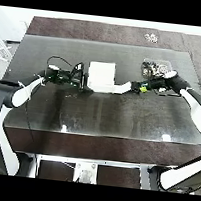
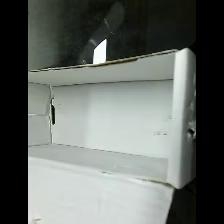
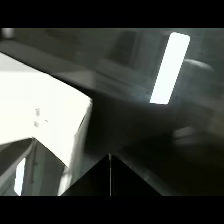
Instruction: Fold the box and place the chain.
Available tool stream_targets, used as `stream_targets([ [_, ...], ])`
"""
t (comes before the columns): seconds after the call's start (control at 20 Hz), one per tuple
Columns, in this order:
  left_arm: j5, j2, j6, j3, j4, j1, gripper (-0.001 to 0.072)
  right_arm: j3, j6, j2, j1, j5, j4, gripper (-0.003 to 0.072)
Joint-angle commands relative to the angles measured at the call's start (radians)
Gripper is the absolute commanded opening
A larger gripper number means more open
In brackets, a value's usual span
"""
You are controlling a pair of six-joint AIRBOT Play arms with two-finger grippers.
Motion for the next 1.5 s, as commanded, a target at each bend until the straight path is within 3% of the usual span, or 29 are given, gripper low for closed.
stream_targets([
  [0.0, 0.0, 0.0, 0.0, 0.0, 0.0, 0.0, 0.0471, 0.008, 0.009, -0.005, 0.072, -0.019, 0.039, 0.0005],
  [0.25, 0.0, 0.0, 0.0, 0.0, 0.0, 0.0, 0.0471, 0.078, 0.036, -0.005, 0.067, -0.002, 0.042, 0.0006],
  [0.4, 0.0, 0.0, 0.0, 0.0, 0.0, 0.0, 0.0471, 0.119, 0.036, -0.005, 0.067, 0.068, 0.055, 0.0008],
  [0.55, 0.0, 0.0, 0.0, 0.0, 0.0, 0.0, 0.0471, 0.132, 0.035, -0.005, 0.068, 0.076, 0.096, 0.0139],
  [0.7, 0.001, 0.0, 0.0, 0.0, 0.0, 0.0, 0.0471, 0.132, 0.027, -0.005, 0.068, 0.094, 0.097, 0.0167],
  [0.8, 0.001, 0.0, 0.0, 0.0, 0.0, 0.0, 0.0471, 0.132, 0.027, -0.005, 0.068, 0.094, 0.096, 0.0328],
  [1.0, 0.001, 0.0, 0.0, 0.0, 0.0, 0.0, 0.0471, 0.132, 0.027, -0.006, 0.078, 0.095, 0.104, 0.035],
  [1.1, 0.001, 0.0, 0.0, 0.0, 0.0, 0.0, 0.0471, 0.132, 0.027, -0.006, 0.088, 0.094, 0.12, 0.0466],
  [1.4, 0.0, 0.0, 0.0, 0.0, 0.0, 0.0, 0.0471, 0.132, 0.027, -0.01, 0.122, 0.09, 0.105, 0.0472],
  [1.45, 0.001, 0.0, 0.0, 0.0, 0.0, 0.0, 0.0471, 0.133, 0.027, -0.01, 0.127, 0.09, 0.098, 0.0512],
])
